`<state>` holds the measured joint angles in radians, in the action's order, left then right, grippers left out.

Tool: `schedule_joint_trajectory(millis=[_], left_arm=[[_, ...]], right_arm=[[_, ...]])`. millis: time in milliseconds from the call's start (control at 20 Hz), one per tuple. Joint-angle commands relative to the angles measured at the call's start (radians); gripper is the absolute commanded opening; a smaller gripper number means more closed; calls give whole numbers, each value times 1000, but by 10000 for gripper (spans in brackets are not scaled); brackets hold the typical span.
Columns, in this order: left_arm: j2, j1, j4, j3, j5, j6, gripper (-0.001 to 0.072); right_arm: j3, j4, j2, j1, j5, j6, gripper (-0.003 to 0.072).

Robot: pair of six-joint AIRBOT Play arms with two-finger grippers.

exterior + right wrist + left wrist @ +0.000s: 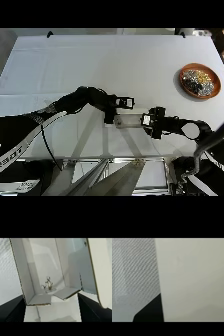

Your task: Fold the box and place the chain.

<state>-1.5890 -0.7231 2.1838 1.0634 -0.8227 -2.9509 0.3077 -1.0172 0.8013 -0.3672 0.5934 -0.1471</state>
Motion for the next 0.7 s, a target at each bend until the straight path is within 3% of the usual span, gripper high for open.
schedule_joint_trajectory(millis=[0, 350, 650], left_arm=[[1, 0, 0, 0, 0, 0, 13], [1, 0, 0, 0, 0, 0, 13], [1, 0, 0, 0, 0, 0, 13]], right_arm=[[4, 120, 34, 58, 32, 128, 694], [5, 273, 83, 151, 78, 344, 694], [53, 291, 153, 212, 121, 422, 693]])
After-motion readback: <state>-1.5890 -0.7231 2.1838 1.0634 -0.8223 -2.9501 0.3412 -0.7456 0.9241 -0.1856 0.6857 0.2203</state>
